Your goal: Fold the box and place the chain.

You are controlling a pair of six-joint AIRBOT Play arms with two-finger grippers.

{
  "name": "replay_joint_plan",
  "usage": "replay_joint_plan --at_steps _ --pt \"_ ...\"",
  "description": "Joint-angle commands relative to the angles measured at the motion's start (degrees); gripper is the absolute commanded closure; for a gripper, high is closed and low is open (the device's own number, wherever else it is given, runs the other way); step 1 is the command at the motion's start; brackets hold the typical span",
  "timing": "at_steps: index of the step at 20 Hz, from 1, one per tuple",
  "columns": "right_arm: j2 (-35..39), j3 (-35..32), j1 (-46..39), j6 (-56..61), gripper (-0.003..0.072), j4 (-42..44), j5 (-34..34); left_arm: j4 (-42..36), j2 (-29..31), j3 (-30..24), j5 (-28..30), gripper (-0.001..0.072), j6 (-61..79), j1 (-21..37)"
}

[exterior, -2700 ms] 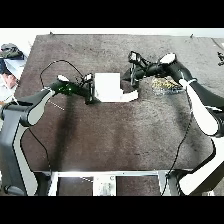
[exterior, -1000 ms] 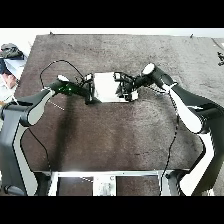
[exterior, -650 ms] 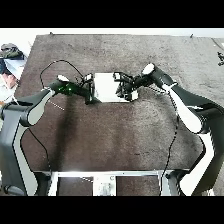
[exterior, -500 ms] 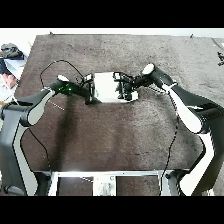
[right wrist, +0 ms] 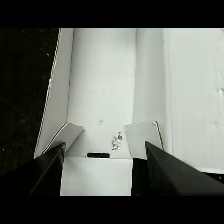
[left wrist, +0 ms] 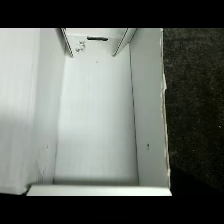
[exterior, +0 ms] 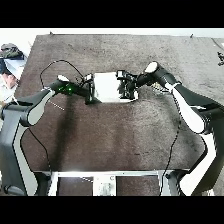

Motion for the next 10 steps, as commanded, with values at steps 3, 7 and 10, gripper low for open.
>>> replay_joint_plan --at_steps 3,7,10 --pt "0.7 0.1 -0.6 5.6 0.0207 -3.2 0.2 0.1 0.0 0.0 0.0 0.0181 0.0 0.0" --pt "4.7 0.1 -3.8 17.4 0.0664 -7.9 3.1 0.1 0.0 0.0 -0.1 0.0181 0.0 0.0" --pt "8.4 0.1 -7.5 30.5 0.0699 -7.9 2.5 0.2 0.0 0.0 0.0 0.0181 0.0 0.0"
